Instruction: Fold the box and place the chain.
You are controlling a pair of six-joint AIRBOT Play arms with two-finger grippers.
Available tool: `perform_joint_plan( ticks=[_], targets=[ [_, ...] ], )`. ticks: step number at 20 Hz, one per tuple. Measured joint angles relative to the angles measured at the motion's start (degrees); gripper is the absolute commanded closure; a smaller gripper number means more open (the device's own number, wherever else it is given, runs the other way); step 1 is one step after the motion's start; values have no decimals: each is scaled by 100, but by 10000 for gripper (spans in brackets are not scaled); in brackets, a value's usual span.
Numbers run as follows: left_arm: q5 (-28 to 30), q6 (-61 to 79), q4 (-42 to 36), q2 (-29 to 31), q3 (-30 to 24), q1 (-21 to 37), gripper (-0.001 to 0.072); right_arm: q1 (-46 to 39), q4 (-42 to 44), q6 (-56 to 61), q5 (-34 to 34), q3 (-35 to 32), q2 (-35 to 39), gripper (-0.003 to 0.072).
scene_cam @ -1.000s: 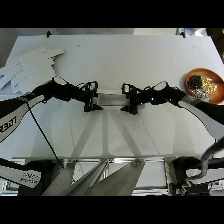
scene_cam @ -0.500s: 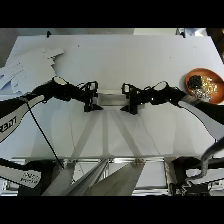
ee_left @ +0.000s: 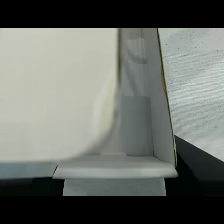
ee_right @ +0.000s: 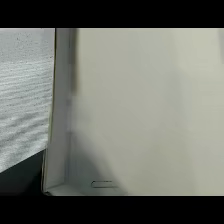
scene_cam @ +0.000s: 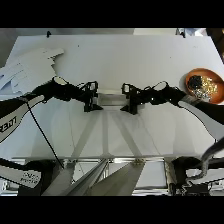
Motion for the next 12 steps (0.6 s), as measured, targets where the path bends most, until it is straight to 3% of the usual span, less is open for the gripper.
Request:
perform_joint_plan(
  ticks=[6, 12],
  targets=[
    [2, 0, 0, 0, 0, 0, 374, 0, -96, 15, 20, 2, 50, -27],
    [2, -2, 0, -2, 0, 0, 374, 0, -879, 463, 35, 4, 444, -26]
  ],
)
